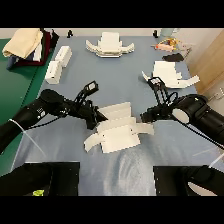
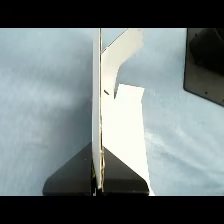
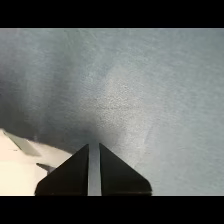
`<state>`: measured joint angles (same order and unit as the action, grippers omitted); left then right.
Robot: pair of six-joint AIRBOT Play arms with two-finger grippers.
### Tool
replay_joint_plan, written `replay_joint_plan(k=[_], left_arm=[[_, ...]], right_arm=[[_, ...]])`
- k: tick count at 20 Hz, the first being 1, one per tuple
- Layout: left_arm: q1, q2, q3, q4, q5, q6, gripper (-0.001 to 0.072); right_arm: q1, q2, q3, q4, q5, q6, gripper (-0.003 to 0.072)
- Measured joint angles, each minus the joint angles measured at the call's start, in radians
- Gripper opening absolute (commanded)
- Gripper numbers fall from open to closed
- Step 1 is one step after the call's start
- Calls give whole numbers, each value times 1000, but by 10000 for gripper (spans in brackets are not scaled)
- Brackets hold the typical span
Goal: Fold the box.
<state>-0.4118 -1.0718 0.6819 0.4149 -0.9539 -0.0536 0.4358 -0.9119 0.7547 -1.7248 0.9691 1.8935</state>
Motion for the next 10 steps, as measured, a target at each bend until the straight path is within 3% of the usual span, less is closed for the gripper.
replay_joint_plan(k=[10], left_arm=[[-185, 19, -50, 34, 192, 133, 11]], right_arm=[[0, 14, 14, -101, 24, 159, 94]])
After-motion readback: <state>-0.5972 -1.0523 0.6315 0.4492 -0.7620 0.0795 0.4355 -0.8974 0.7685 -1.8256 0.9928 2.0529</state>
